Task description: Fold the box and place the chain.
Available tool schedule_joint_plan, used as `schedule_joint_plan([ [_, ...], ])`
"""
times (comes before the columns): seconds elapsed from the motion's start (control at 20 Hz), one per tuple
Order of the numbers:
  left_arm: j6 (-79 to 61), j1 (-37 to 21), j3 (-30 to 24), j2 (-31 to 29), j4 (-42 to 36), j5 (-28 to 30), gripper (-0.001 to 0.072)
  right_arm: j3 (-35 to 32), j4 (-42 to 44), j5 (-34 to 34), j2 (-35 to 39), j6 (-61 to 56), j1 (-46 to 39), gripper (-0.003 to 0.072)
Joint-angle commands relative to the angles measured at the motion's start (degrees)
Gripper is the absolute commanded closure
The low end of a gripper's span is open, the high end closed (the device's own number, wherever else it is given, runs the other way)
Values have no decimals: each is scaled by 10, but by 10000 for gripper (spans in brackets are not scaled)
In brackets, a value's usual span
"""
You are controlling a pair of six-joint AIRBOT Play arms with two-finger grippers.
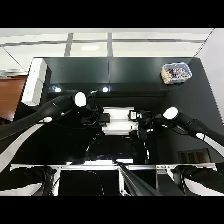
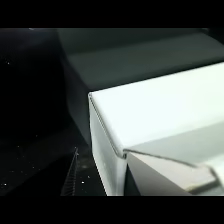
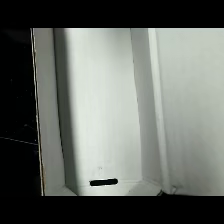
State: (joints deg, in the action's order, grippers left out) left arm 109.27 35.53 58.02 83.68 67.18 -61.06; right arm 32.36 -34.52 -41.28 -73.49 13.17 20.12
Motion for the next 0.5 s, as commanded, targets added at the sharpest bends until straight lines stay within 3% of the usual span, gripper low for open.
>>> schedule_joint_plan([
  [0.0, 68, 41, 36, 17, 68, -11, 380, 0, 0, 0, 0, 0, 0, 589],
  [0.15, 164, 80, 73, 34, 159, -26, 380, 0, 0, 0, 0, 0, 0, 589],
  [0.2, 176, 86, 75, 35, 165, -27, 381, 0, 0, 0, 0, 0, 0, 589],
  [0.25, 187, 87, 75, 35, 163, -28, 441, 0, 0, 0, 0, 0, 0, 588],
  [0.45, 213, 95, 75, 42, 162, -52, 451, 0, 0, 0, 0, 0, 0, 589],
])
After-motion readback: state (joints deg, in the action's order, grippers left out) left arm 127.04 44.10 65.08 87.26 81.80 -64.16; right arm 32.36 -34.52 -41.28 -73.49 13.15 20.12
